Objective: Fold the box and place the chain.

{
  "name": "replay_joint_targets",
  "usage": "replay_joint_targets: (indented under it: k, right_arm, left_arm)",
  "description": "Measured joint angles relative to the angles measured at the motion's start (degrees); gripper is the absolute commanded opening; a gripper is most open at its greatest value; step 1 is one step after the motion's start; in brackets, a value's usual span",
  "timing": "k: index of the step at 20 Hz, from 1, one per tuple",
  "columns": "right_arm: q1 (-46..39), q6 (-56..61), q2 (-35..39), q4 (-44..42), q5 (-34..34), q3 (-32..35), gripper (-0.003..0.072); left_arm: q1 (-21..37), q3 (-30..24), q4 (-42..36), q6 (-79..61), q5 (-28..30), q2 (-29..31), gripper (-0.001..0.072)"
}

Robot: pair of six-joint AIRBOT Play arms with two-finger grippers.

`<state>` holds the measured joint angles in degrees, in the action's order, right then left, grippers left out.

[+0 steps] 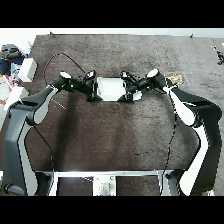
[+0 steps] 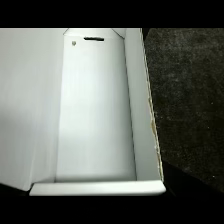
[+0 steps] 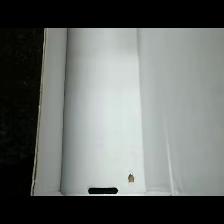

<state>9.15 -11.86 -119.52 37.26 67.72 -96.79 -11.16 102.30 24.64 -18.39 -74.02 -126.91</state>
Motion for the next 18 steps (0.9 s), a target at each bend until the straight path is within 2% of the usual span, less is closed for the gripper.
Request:
replay_joint_targets:
  k: [8,18]
  right_arm:
    - [-0.3,0.0,0.7,3.2,0.4,0.0,0.0716]
    - [-0.7,0.1,5.2,9.2,0.6,0.0,0.0714]
  left_arm:
    - [0.0,0.0,0.1,0.0,0.1,0.0,0.0443]
    - [0.0,0.0,0.1,0.0,0.2,0.0,0.0443]
